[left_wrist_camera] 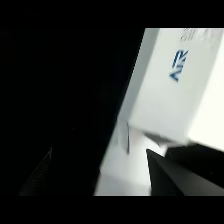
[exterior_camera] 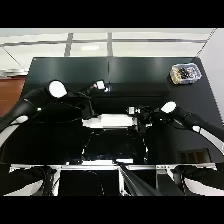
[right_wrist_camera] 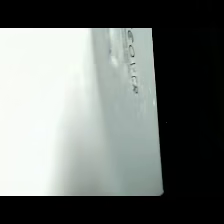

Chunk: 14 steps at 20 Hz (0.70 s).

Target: Fold the box and place the chain.

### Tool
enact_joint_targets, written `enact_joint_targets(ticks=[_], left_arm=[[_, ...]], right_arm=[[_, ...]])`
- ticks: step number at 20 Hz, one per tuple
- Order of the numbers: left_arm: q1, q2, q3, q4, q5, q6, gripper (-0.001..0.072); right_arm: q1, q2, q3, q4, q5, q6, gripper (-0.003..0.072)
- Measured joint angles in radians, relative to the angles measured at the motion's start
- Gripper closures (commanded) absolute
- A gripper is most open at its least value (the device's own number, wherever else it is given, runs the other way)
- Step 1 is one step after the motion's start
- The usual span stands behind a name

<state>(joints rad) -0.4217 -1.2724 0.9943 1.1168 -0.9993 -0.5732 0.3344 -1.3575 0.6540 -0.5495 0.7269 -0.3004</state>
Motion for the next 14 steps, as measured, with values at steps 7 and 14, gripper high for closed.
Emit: enact_joint_targets(ticks=[7, 14], left_arm=[[0.041, 0.04, -0.058, -0.165, -0.288, -0.227, 0.0684], [-0.034, 0.043, -0.201, -0.58, 0.086, 0.028, 0.0681]], right_arm=[[0.0, 0.0, 0.0, 0.0, -0.024, 0.023, 0.0265], [0.0, 0.0, 0.0, 0.0, -0.029, 0.027, 0.0265]])
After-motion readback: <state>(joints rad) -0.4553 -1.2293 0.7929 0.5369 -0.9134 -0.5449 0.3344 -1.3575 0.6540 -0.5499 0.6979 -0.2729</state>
